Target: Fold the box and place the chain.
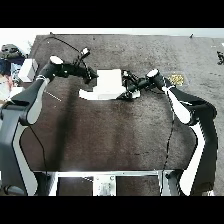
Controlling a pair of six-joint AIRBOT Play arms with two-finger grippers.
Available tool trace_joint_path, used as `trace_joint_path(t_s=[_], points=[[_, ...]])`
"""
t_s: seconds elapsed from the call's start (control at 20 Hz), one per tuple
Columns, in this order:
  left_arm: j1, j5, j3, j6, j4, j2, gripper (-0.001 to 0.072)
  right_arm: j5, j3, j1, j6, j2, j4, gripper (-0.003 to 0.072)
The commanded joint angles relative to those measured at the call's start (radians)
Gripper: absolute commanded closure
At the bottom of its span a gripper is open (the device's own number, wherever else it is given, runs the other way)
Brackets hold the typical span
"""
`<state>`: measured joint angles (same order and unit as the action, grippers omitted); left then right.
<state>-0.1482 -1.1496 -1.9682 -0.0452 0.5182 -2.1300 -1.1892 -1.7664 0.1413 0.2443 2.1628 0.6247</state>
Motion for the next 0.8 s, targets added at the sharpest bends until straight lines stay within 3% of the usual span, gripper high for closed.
trace_joint_path(t_s=[0.0, 0.15, 0.25, 0.3, 0.75], points=[[0.019, -0.100, -0.002, 0.001, 0.141, 0.072, 0.0697, 0.000, 0.000, 0.001, -0.001, 0.000, 0.000, 0.0219], [0.019, -0.267, 0.003, 0.004, 0.274, 0.081, 0.0678, 0.000, 0.000, 0.001, -0.001, 0.000, 0.000, 0.0219], [0.003, -0.285, 0.037, 0.063, 0.338, 0.081, 0.0081, 0.000, 0.000, 0.001, -0.001, 0.000, 0.000, 0.0219], [-0.004, -0.262, 0.060, 0.076, 0.355, 0.081, 0.0041, -0.001, 0.000, 0.001, -0.001, 0.000, 0.000, 0.0219], [-0.024, -0.150, 0.200, 0.211, 0.231, 0.081, 0.0041, 0.000, 0.000, 0.001, -0.001, 0.000, 0.000, 0.0219]])
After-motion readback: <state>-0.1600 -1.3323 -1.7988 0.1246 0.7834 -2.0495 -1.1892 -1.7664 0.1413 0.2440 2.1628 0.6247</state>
